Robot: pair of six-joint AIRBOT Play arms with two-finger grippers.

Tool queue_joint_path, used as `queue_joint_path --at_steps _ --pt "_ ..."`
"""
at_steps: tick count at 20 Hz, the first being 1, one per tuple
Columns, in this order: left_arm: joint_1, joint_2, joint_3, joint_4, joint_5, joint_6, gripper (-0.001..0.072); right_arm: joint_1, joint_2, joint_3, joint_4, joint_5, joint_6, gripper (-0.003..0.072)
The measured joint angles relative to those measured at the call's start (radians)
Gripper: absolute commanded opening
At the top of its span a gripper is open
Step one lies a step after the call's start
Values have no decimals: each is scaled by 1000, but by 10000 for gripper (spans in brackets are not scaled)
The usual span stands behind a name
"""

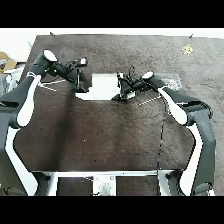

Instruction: Fold the box and place the chain.

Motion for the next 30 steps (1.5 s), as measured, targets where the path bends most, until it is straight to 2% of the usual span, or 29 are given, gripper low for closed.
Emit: queue_joint_path --at_steps 11,12,13,14,20,30 --pt "-64 -30 -54 41 74 16 701 0 0 0 0 0 0 438" --pt "-64 -31 -55 43 82 16 543 0 0 0 0 0 0 437" --pt "-65 -31 -55 43 87 15 323 0 0 0 0 0 0 437" --pt "-67 -30 -55 43 90 15 281 0 0 0 0 0 0 437" --pt "-68 -31 -55 32 89 10 280 0 0 0 0 0 0 438" --pt "-103 -45 -104 -129 135 5 281 0 0 0 0 2 0 437"
